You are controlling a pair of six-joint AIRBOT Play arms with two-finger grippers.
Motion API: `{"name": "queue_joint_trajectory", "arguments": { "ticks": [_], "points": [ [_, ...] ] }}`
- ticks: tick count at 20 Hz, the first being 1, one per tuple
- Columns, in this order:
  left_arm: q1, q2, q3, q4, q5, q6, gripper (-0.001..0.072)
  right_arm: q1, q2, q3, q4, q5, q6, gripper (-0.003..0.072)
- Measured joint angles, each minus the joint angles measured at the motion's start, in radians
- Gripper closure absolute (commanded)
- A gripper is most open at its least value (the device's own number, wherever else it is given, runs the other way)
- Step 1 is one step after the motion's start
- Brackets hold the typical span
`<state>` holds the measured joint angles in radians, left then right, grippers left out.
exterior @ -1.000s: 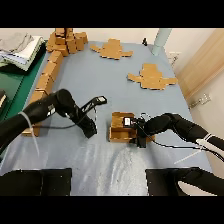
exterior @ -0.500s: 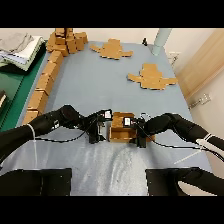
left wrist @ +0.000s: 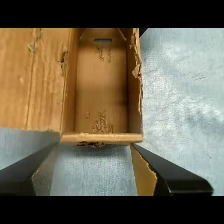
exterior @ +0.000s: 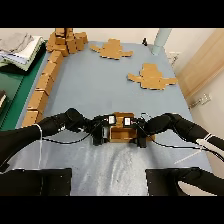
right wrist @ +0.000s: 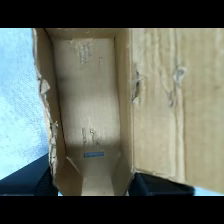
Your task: Fold the box.
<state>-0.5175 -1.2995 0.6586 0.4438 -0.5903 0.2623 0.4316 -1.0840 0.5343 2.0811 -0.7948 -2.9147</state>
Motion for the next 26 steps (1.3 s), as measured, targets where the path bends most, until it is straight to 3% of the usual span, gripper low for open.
{"name": "queue_joint_trajectory", "arguments": {
  "ticks": [12, 18, 26],
  "points": [
    [-0.035, -0.009, 0.000, 0.066, 0.055, -0.107, -0.0010, 0.000, 0.000, 0.000, 0.000, 0.000, 0.000, 0.0174],
    [-0.019, 0.009, -0.001, 0.111, -0.018, -0.124, -0.0009, 0.001, 0.000, 0.000, 0.007, 0.000, 0.001, 0.0173],
    [-0.001, 0.027, 0.000, 0.097, -0.042, -0.122, -0.0010, 0.001, 0.000, 0.000, 0.003, 0.000, 0.001, 0.0174]
  ]
}}
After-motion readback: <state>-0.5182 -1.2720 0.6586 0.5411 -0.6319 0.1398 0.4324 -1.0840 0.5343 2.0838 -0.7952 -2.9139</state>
